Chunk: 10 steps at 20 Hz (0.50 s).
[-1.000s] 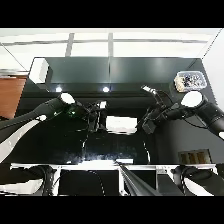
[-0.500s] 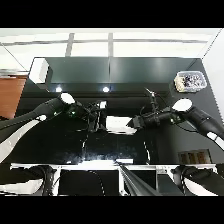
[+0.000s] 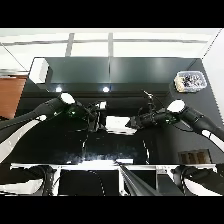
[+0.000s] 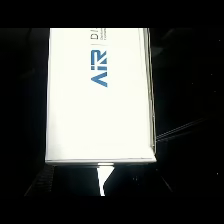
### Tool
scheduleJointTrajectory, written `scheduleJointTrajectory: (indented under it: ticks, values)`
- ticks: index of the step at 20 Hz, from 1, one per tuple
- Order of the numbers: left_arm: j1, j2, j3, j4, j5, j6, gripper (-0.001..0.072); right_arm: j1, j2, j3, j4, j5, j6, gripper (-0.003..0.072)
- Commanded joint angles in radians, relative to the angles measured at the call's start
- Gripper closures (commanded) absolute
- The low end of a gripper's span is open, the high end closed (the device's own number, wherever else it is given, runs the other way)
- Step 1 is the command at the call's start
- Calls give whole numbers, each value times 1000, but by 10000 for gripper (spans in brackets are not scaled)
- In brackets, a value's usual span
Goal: Fold the box and place the chain.
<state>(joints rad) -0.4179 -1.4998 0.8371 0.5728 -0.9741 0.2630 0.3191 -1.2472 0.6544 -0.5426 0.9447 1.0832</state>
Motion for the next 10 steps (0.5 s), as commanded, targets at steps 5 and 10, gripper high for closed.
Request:
scheduleJointTrajectory:
  ticks: [5, 10]
  values:
    - [34, 32, 3, 9, -3, -6, 262, -114, 196, 121, -103, 171, 18, 673]
    - [46, 87, 3, 81, -12, -91, -10, -353, 458, 173, -311, 229, 73, 673]
